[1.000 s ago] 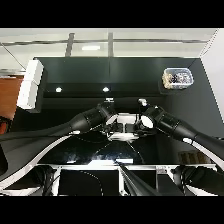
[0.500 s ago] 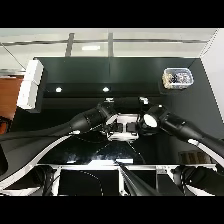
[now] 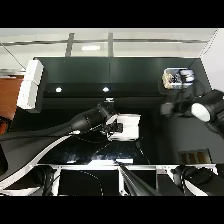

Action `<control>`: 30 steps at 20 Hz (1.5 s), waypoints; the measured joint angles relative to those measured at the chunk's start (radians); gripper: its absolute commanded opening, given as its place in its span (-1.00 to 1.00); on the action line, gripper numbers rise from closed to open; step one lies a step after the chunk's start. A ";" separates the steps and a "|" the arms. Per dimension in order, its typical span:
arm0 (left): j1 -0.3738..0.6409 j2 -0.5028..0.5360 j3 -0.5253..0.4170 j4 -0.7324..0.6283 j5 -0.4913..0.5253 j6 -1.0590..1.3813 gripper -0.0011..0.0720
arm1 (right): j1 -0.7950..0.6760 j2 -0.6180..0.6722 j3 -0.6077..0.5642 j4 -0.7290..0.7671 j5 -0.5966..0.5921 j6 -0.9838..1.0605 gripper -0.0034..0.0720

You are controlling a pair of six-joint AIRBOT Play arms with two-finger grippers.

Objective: Fold the box and place the chain.

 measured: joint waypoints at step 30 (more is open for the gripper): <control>0.000 0.000 0.000 0.000 0.002 0.000 -0.88 | -0.572 -0.927 0.863 0.156 -0.129 0.314 1.00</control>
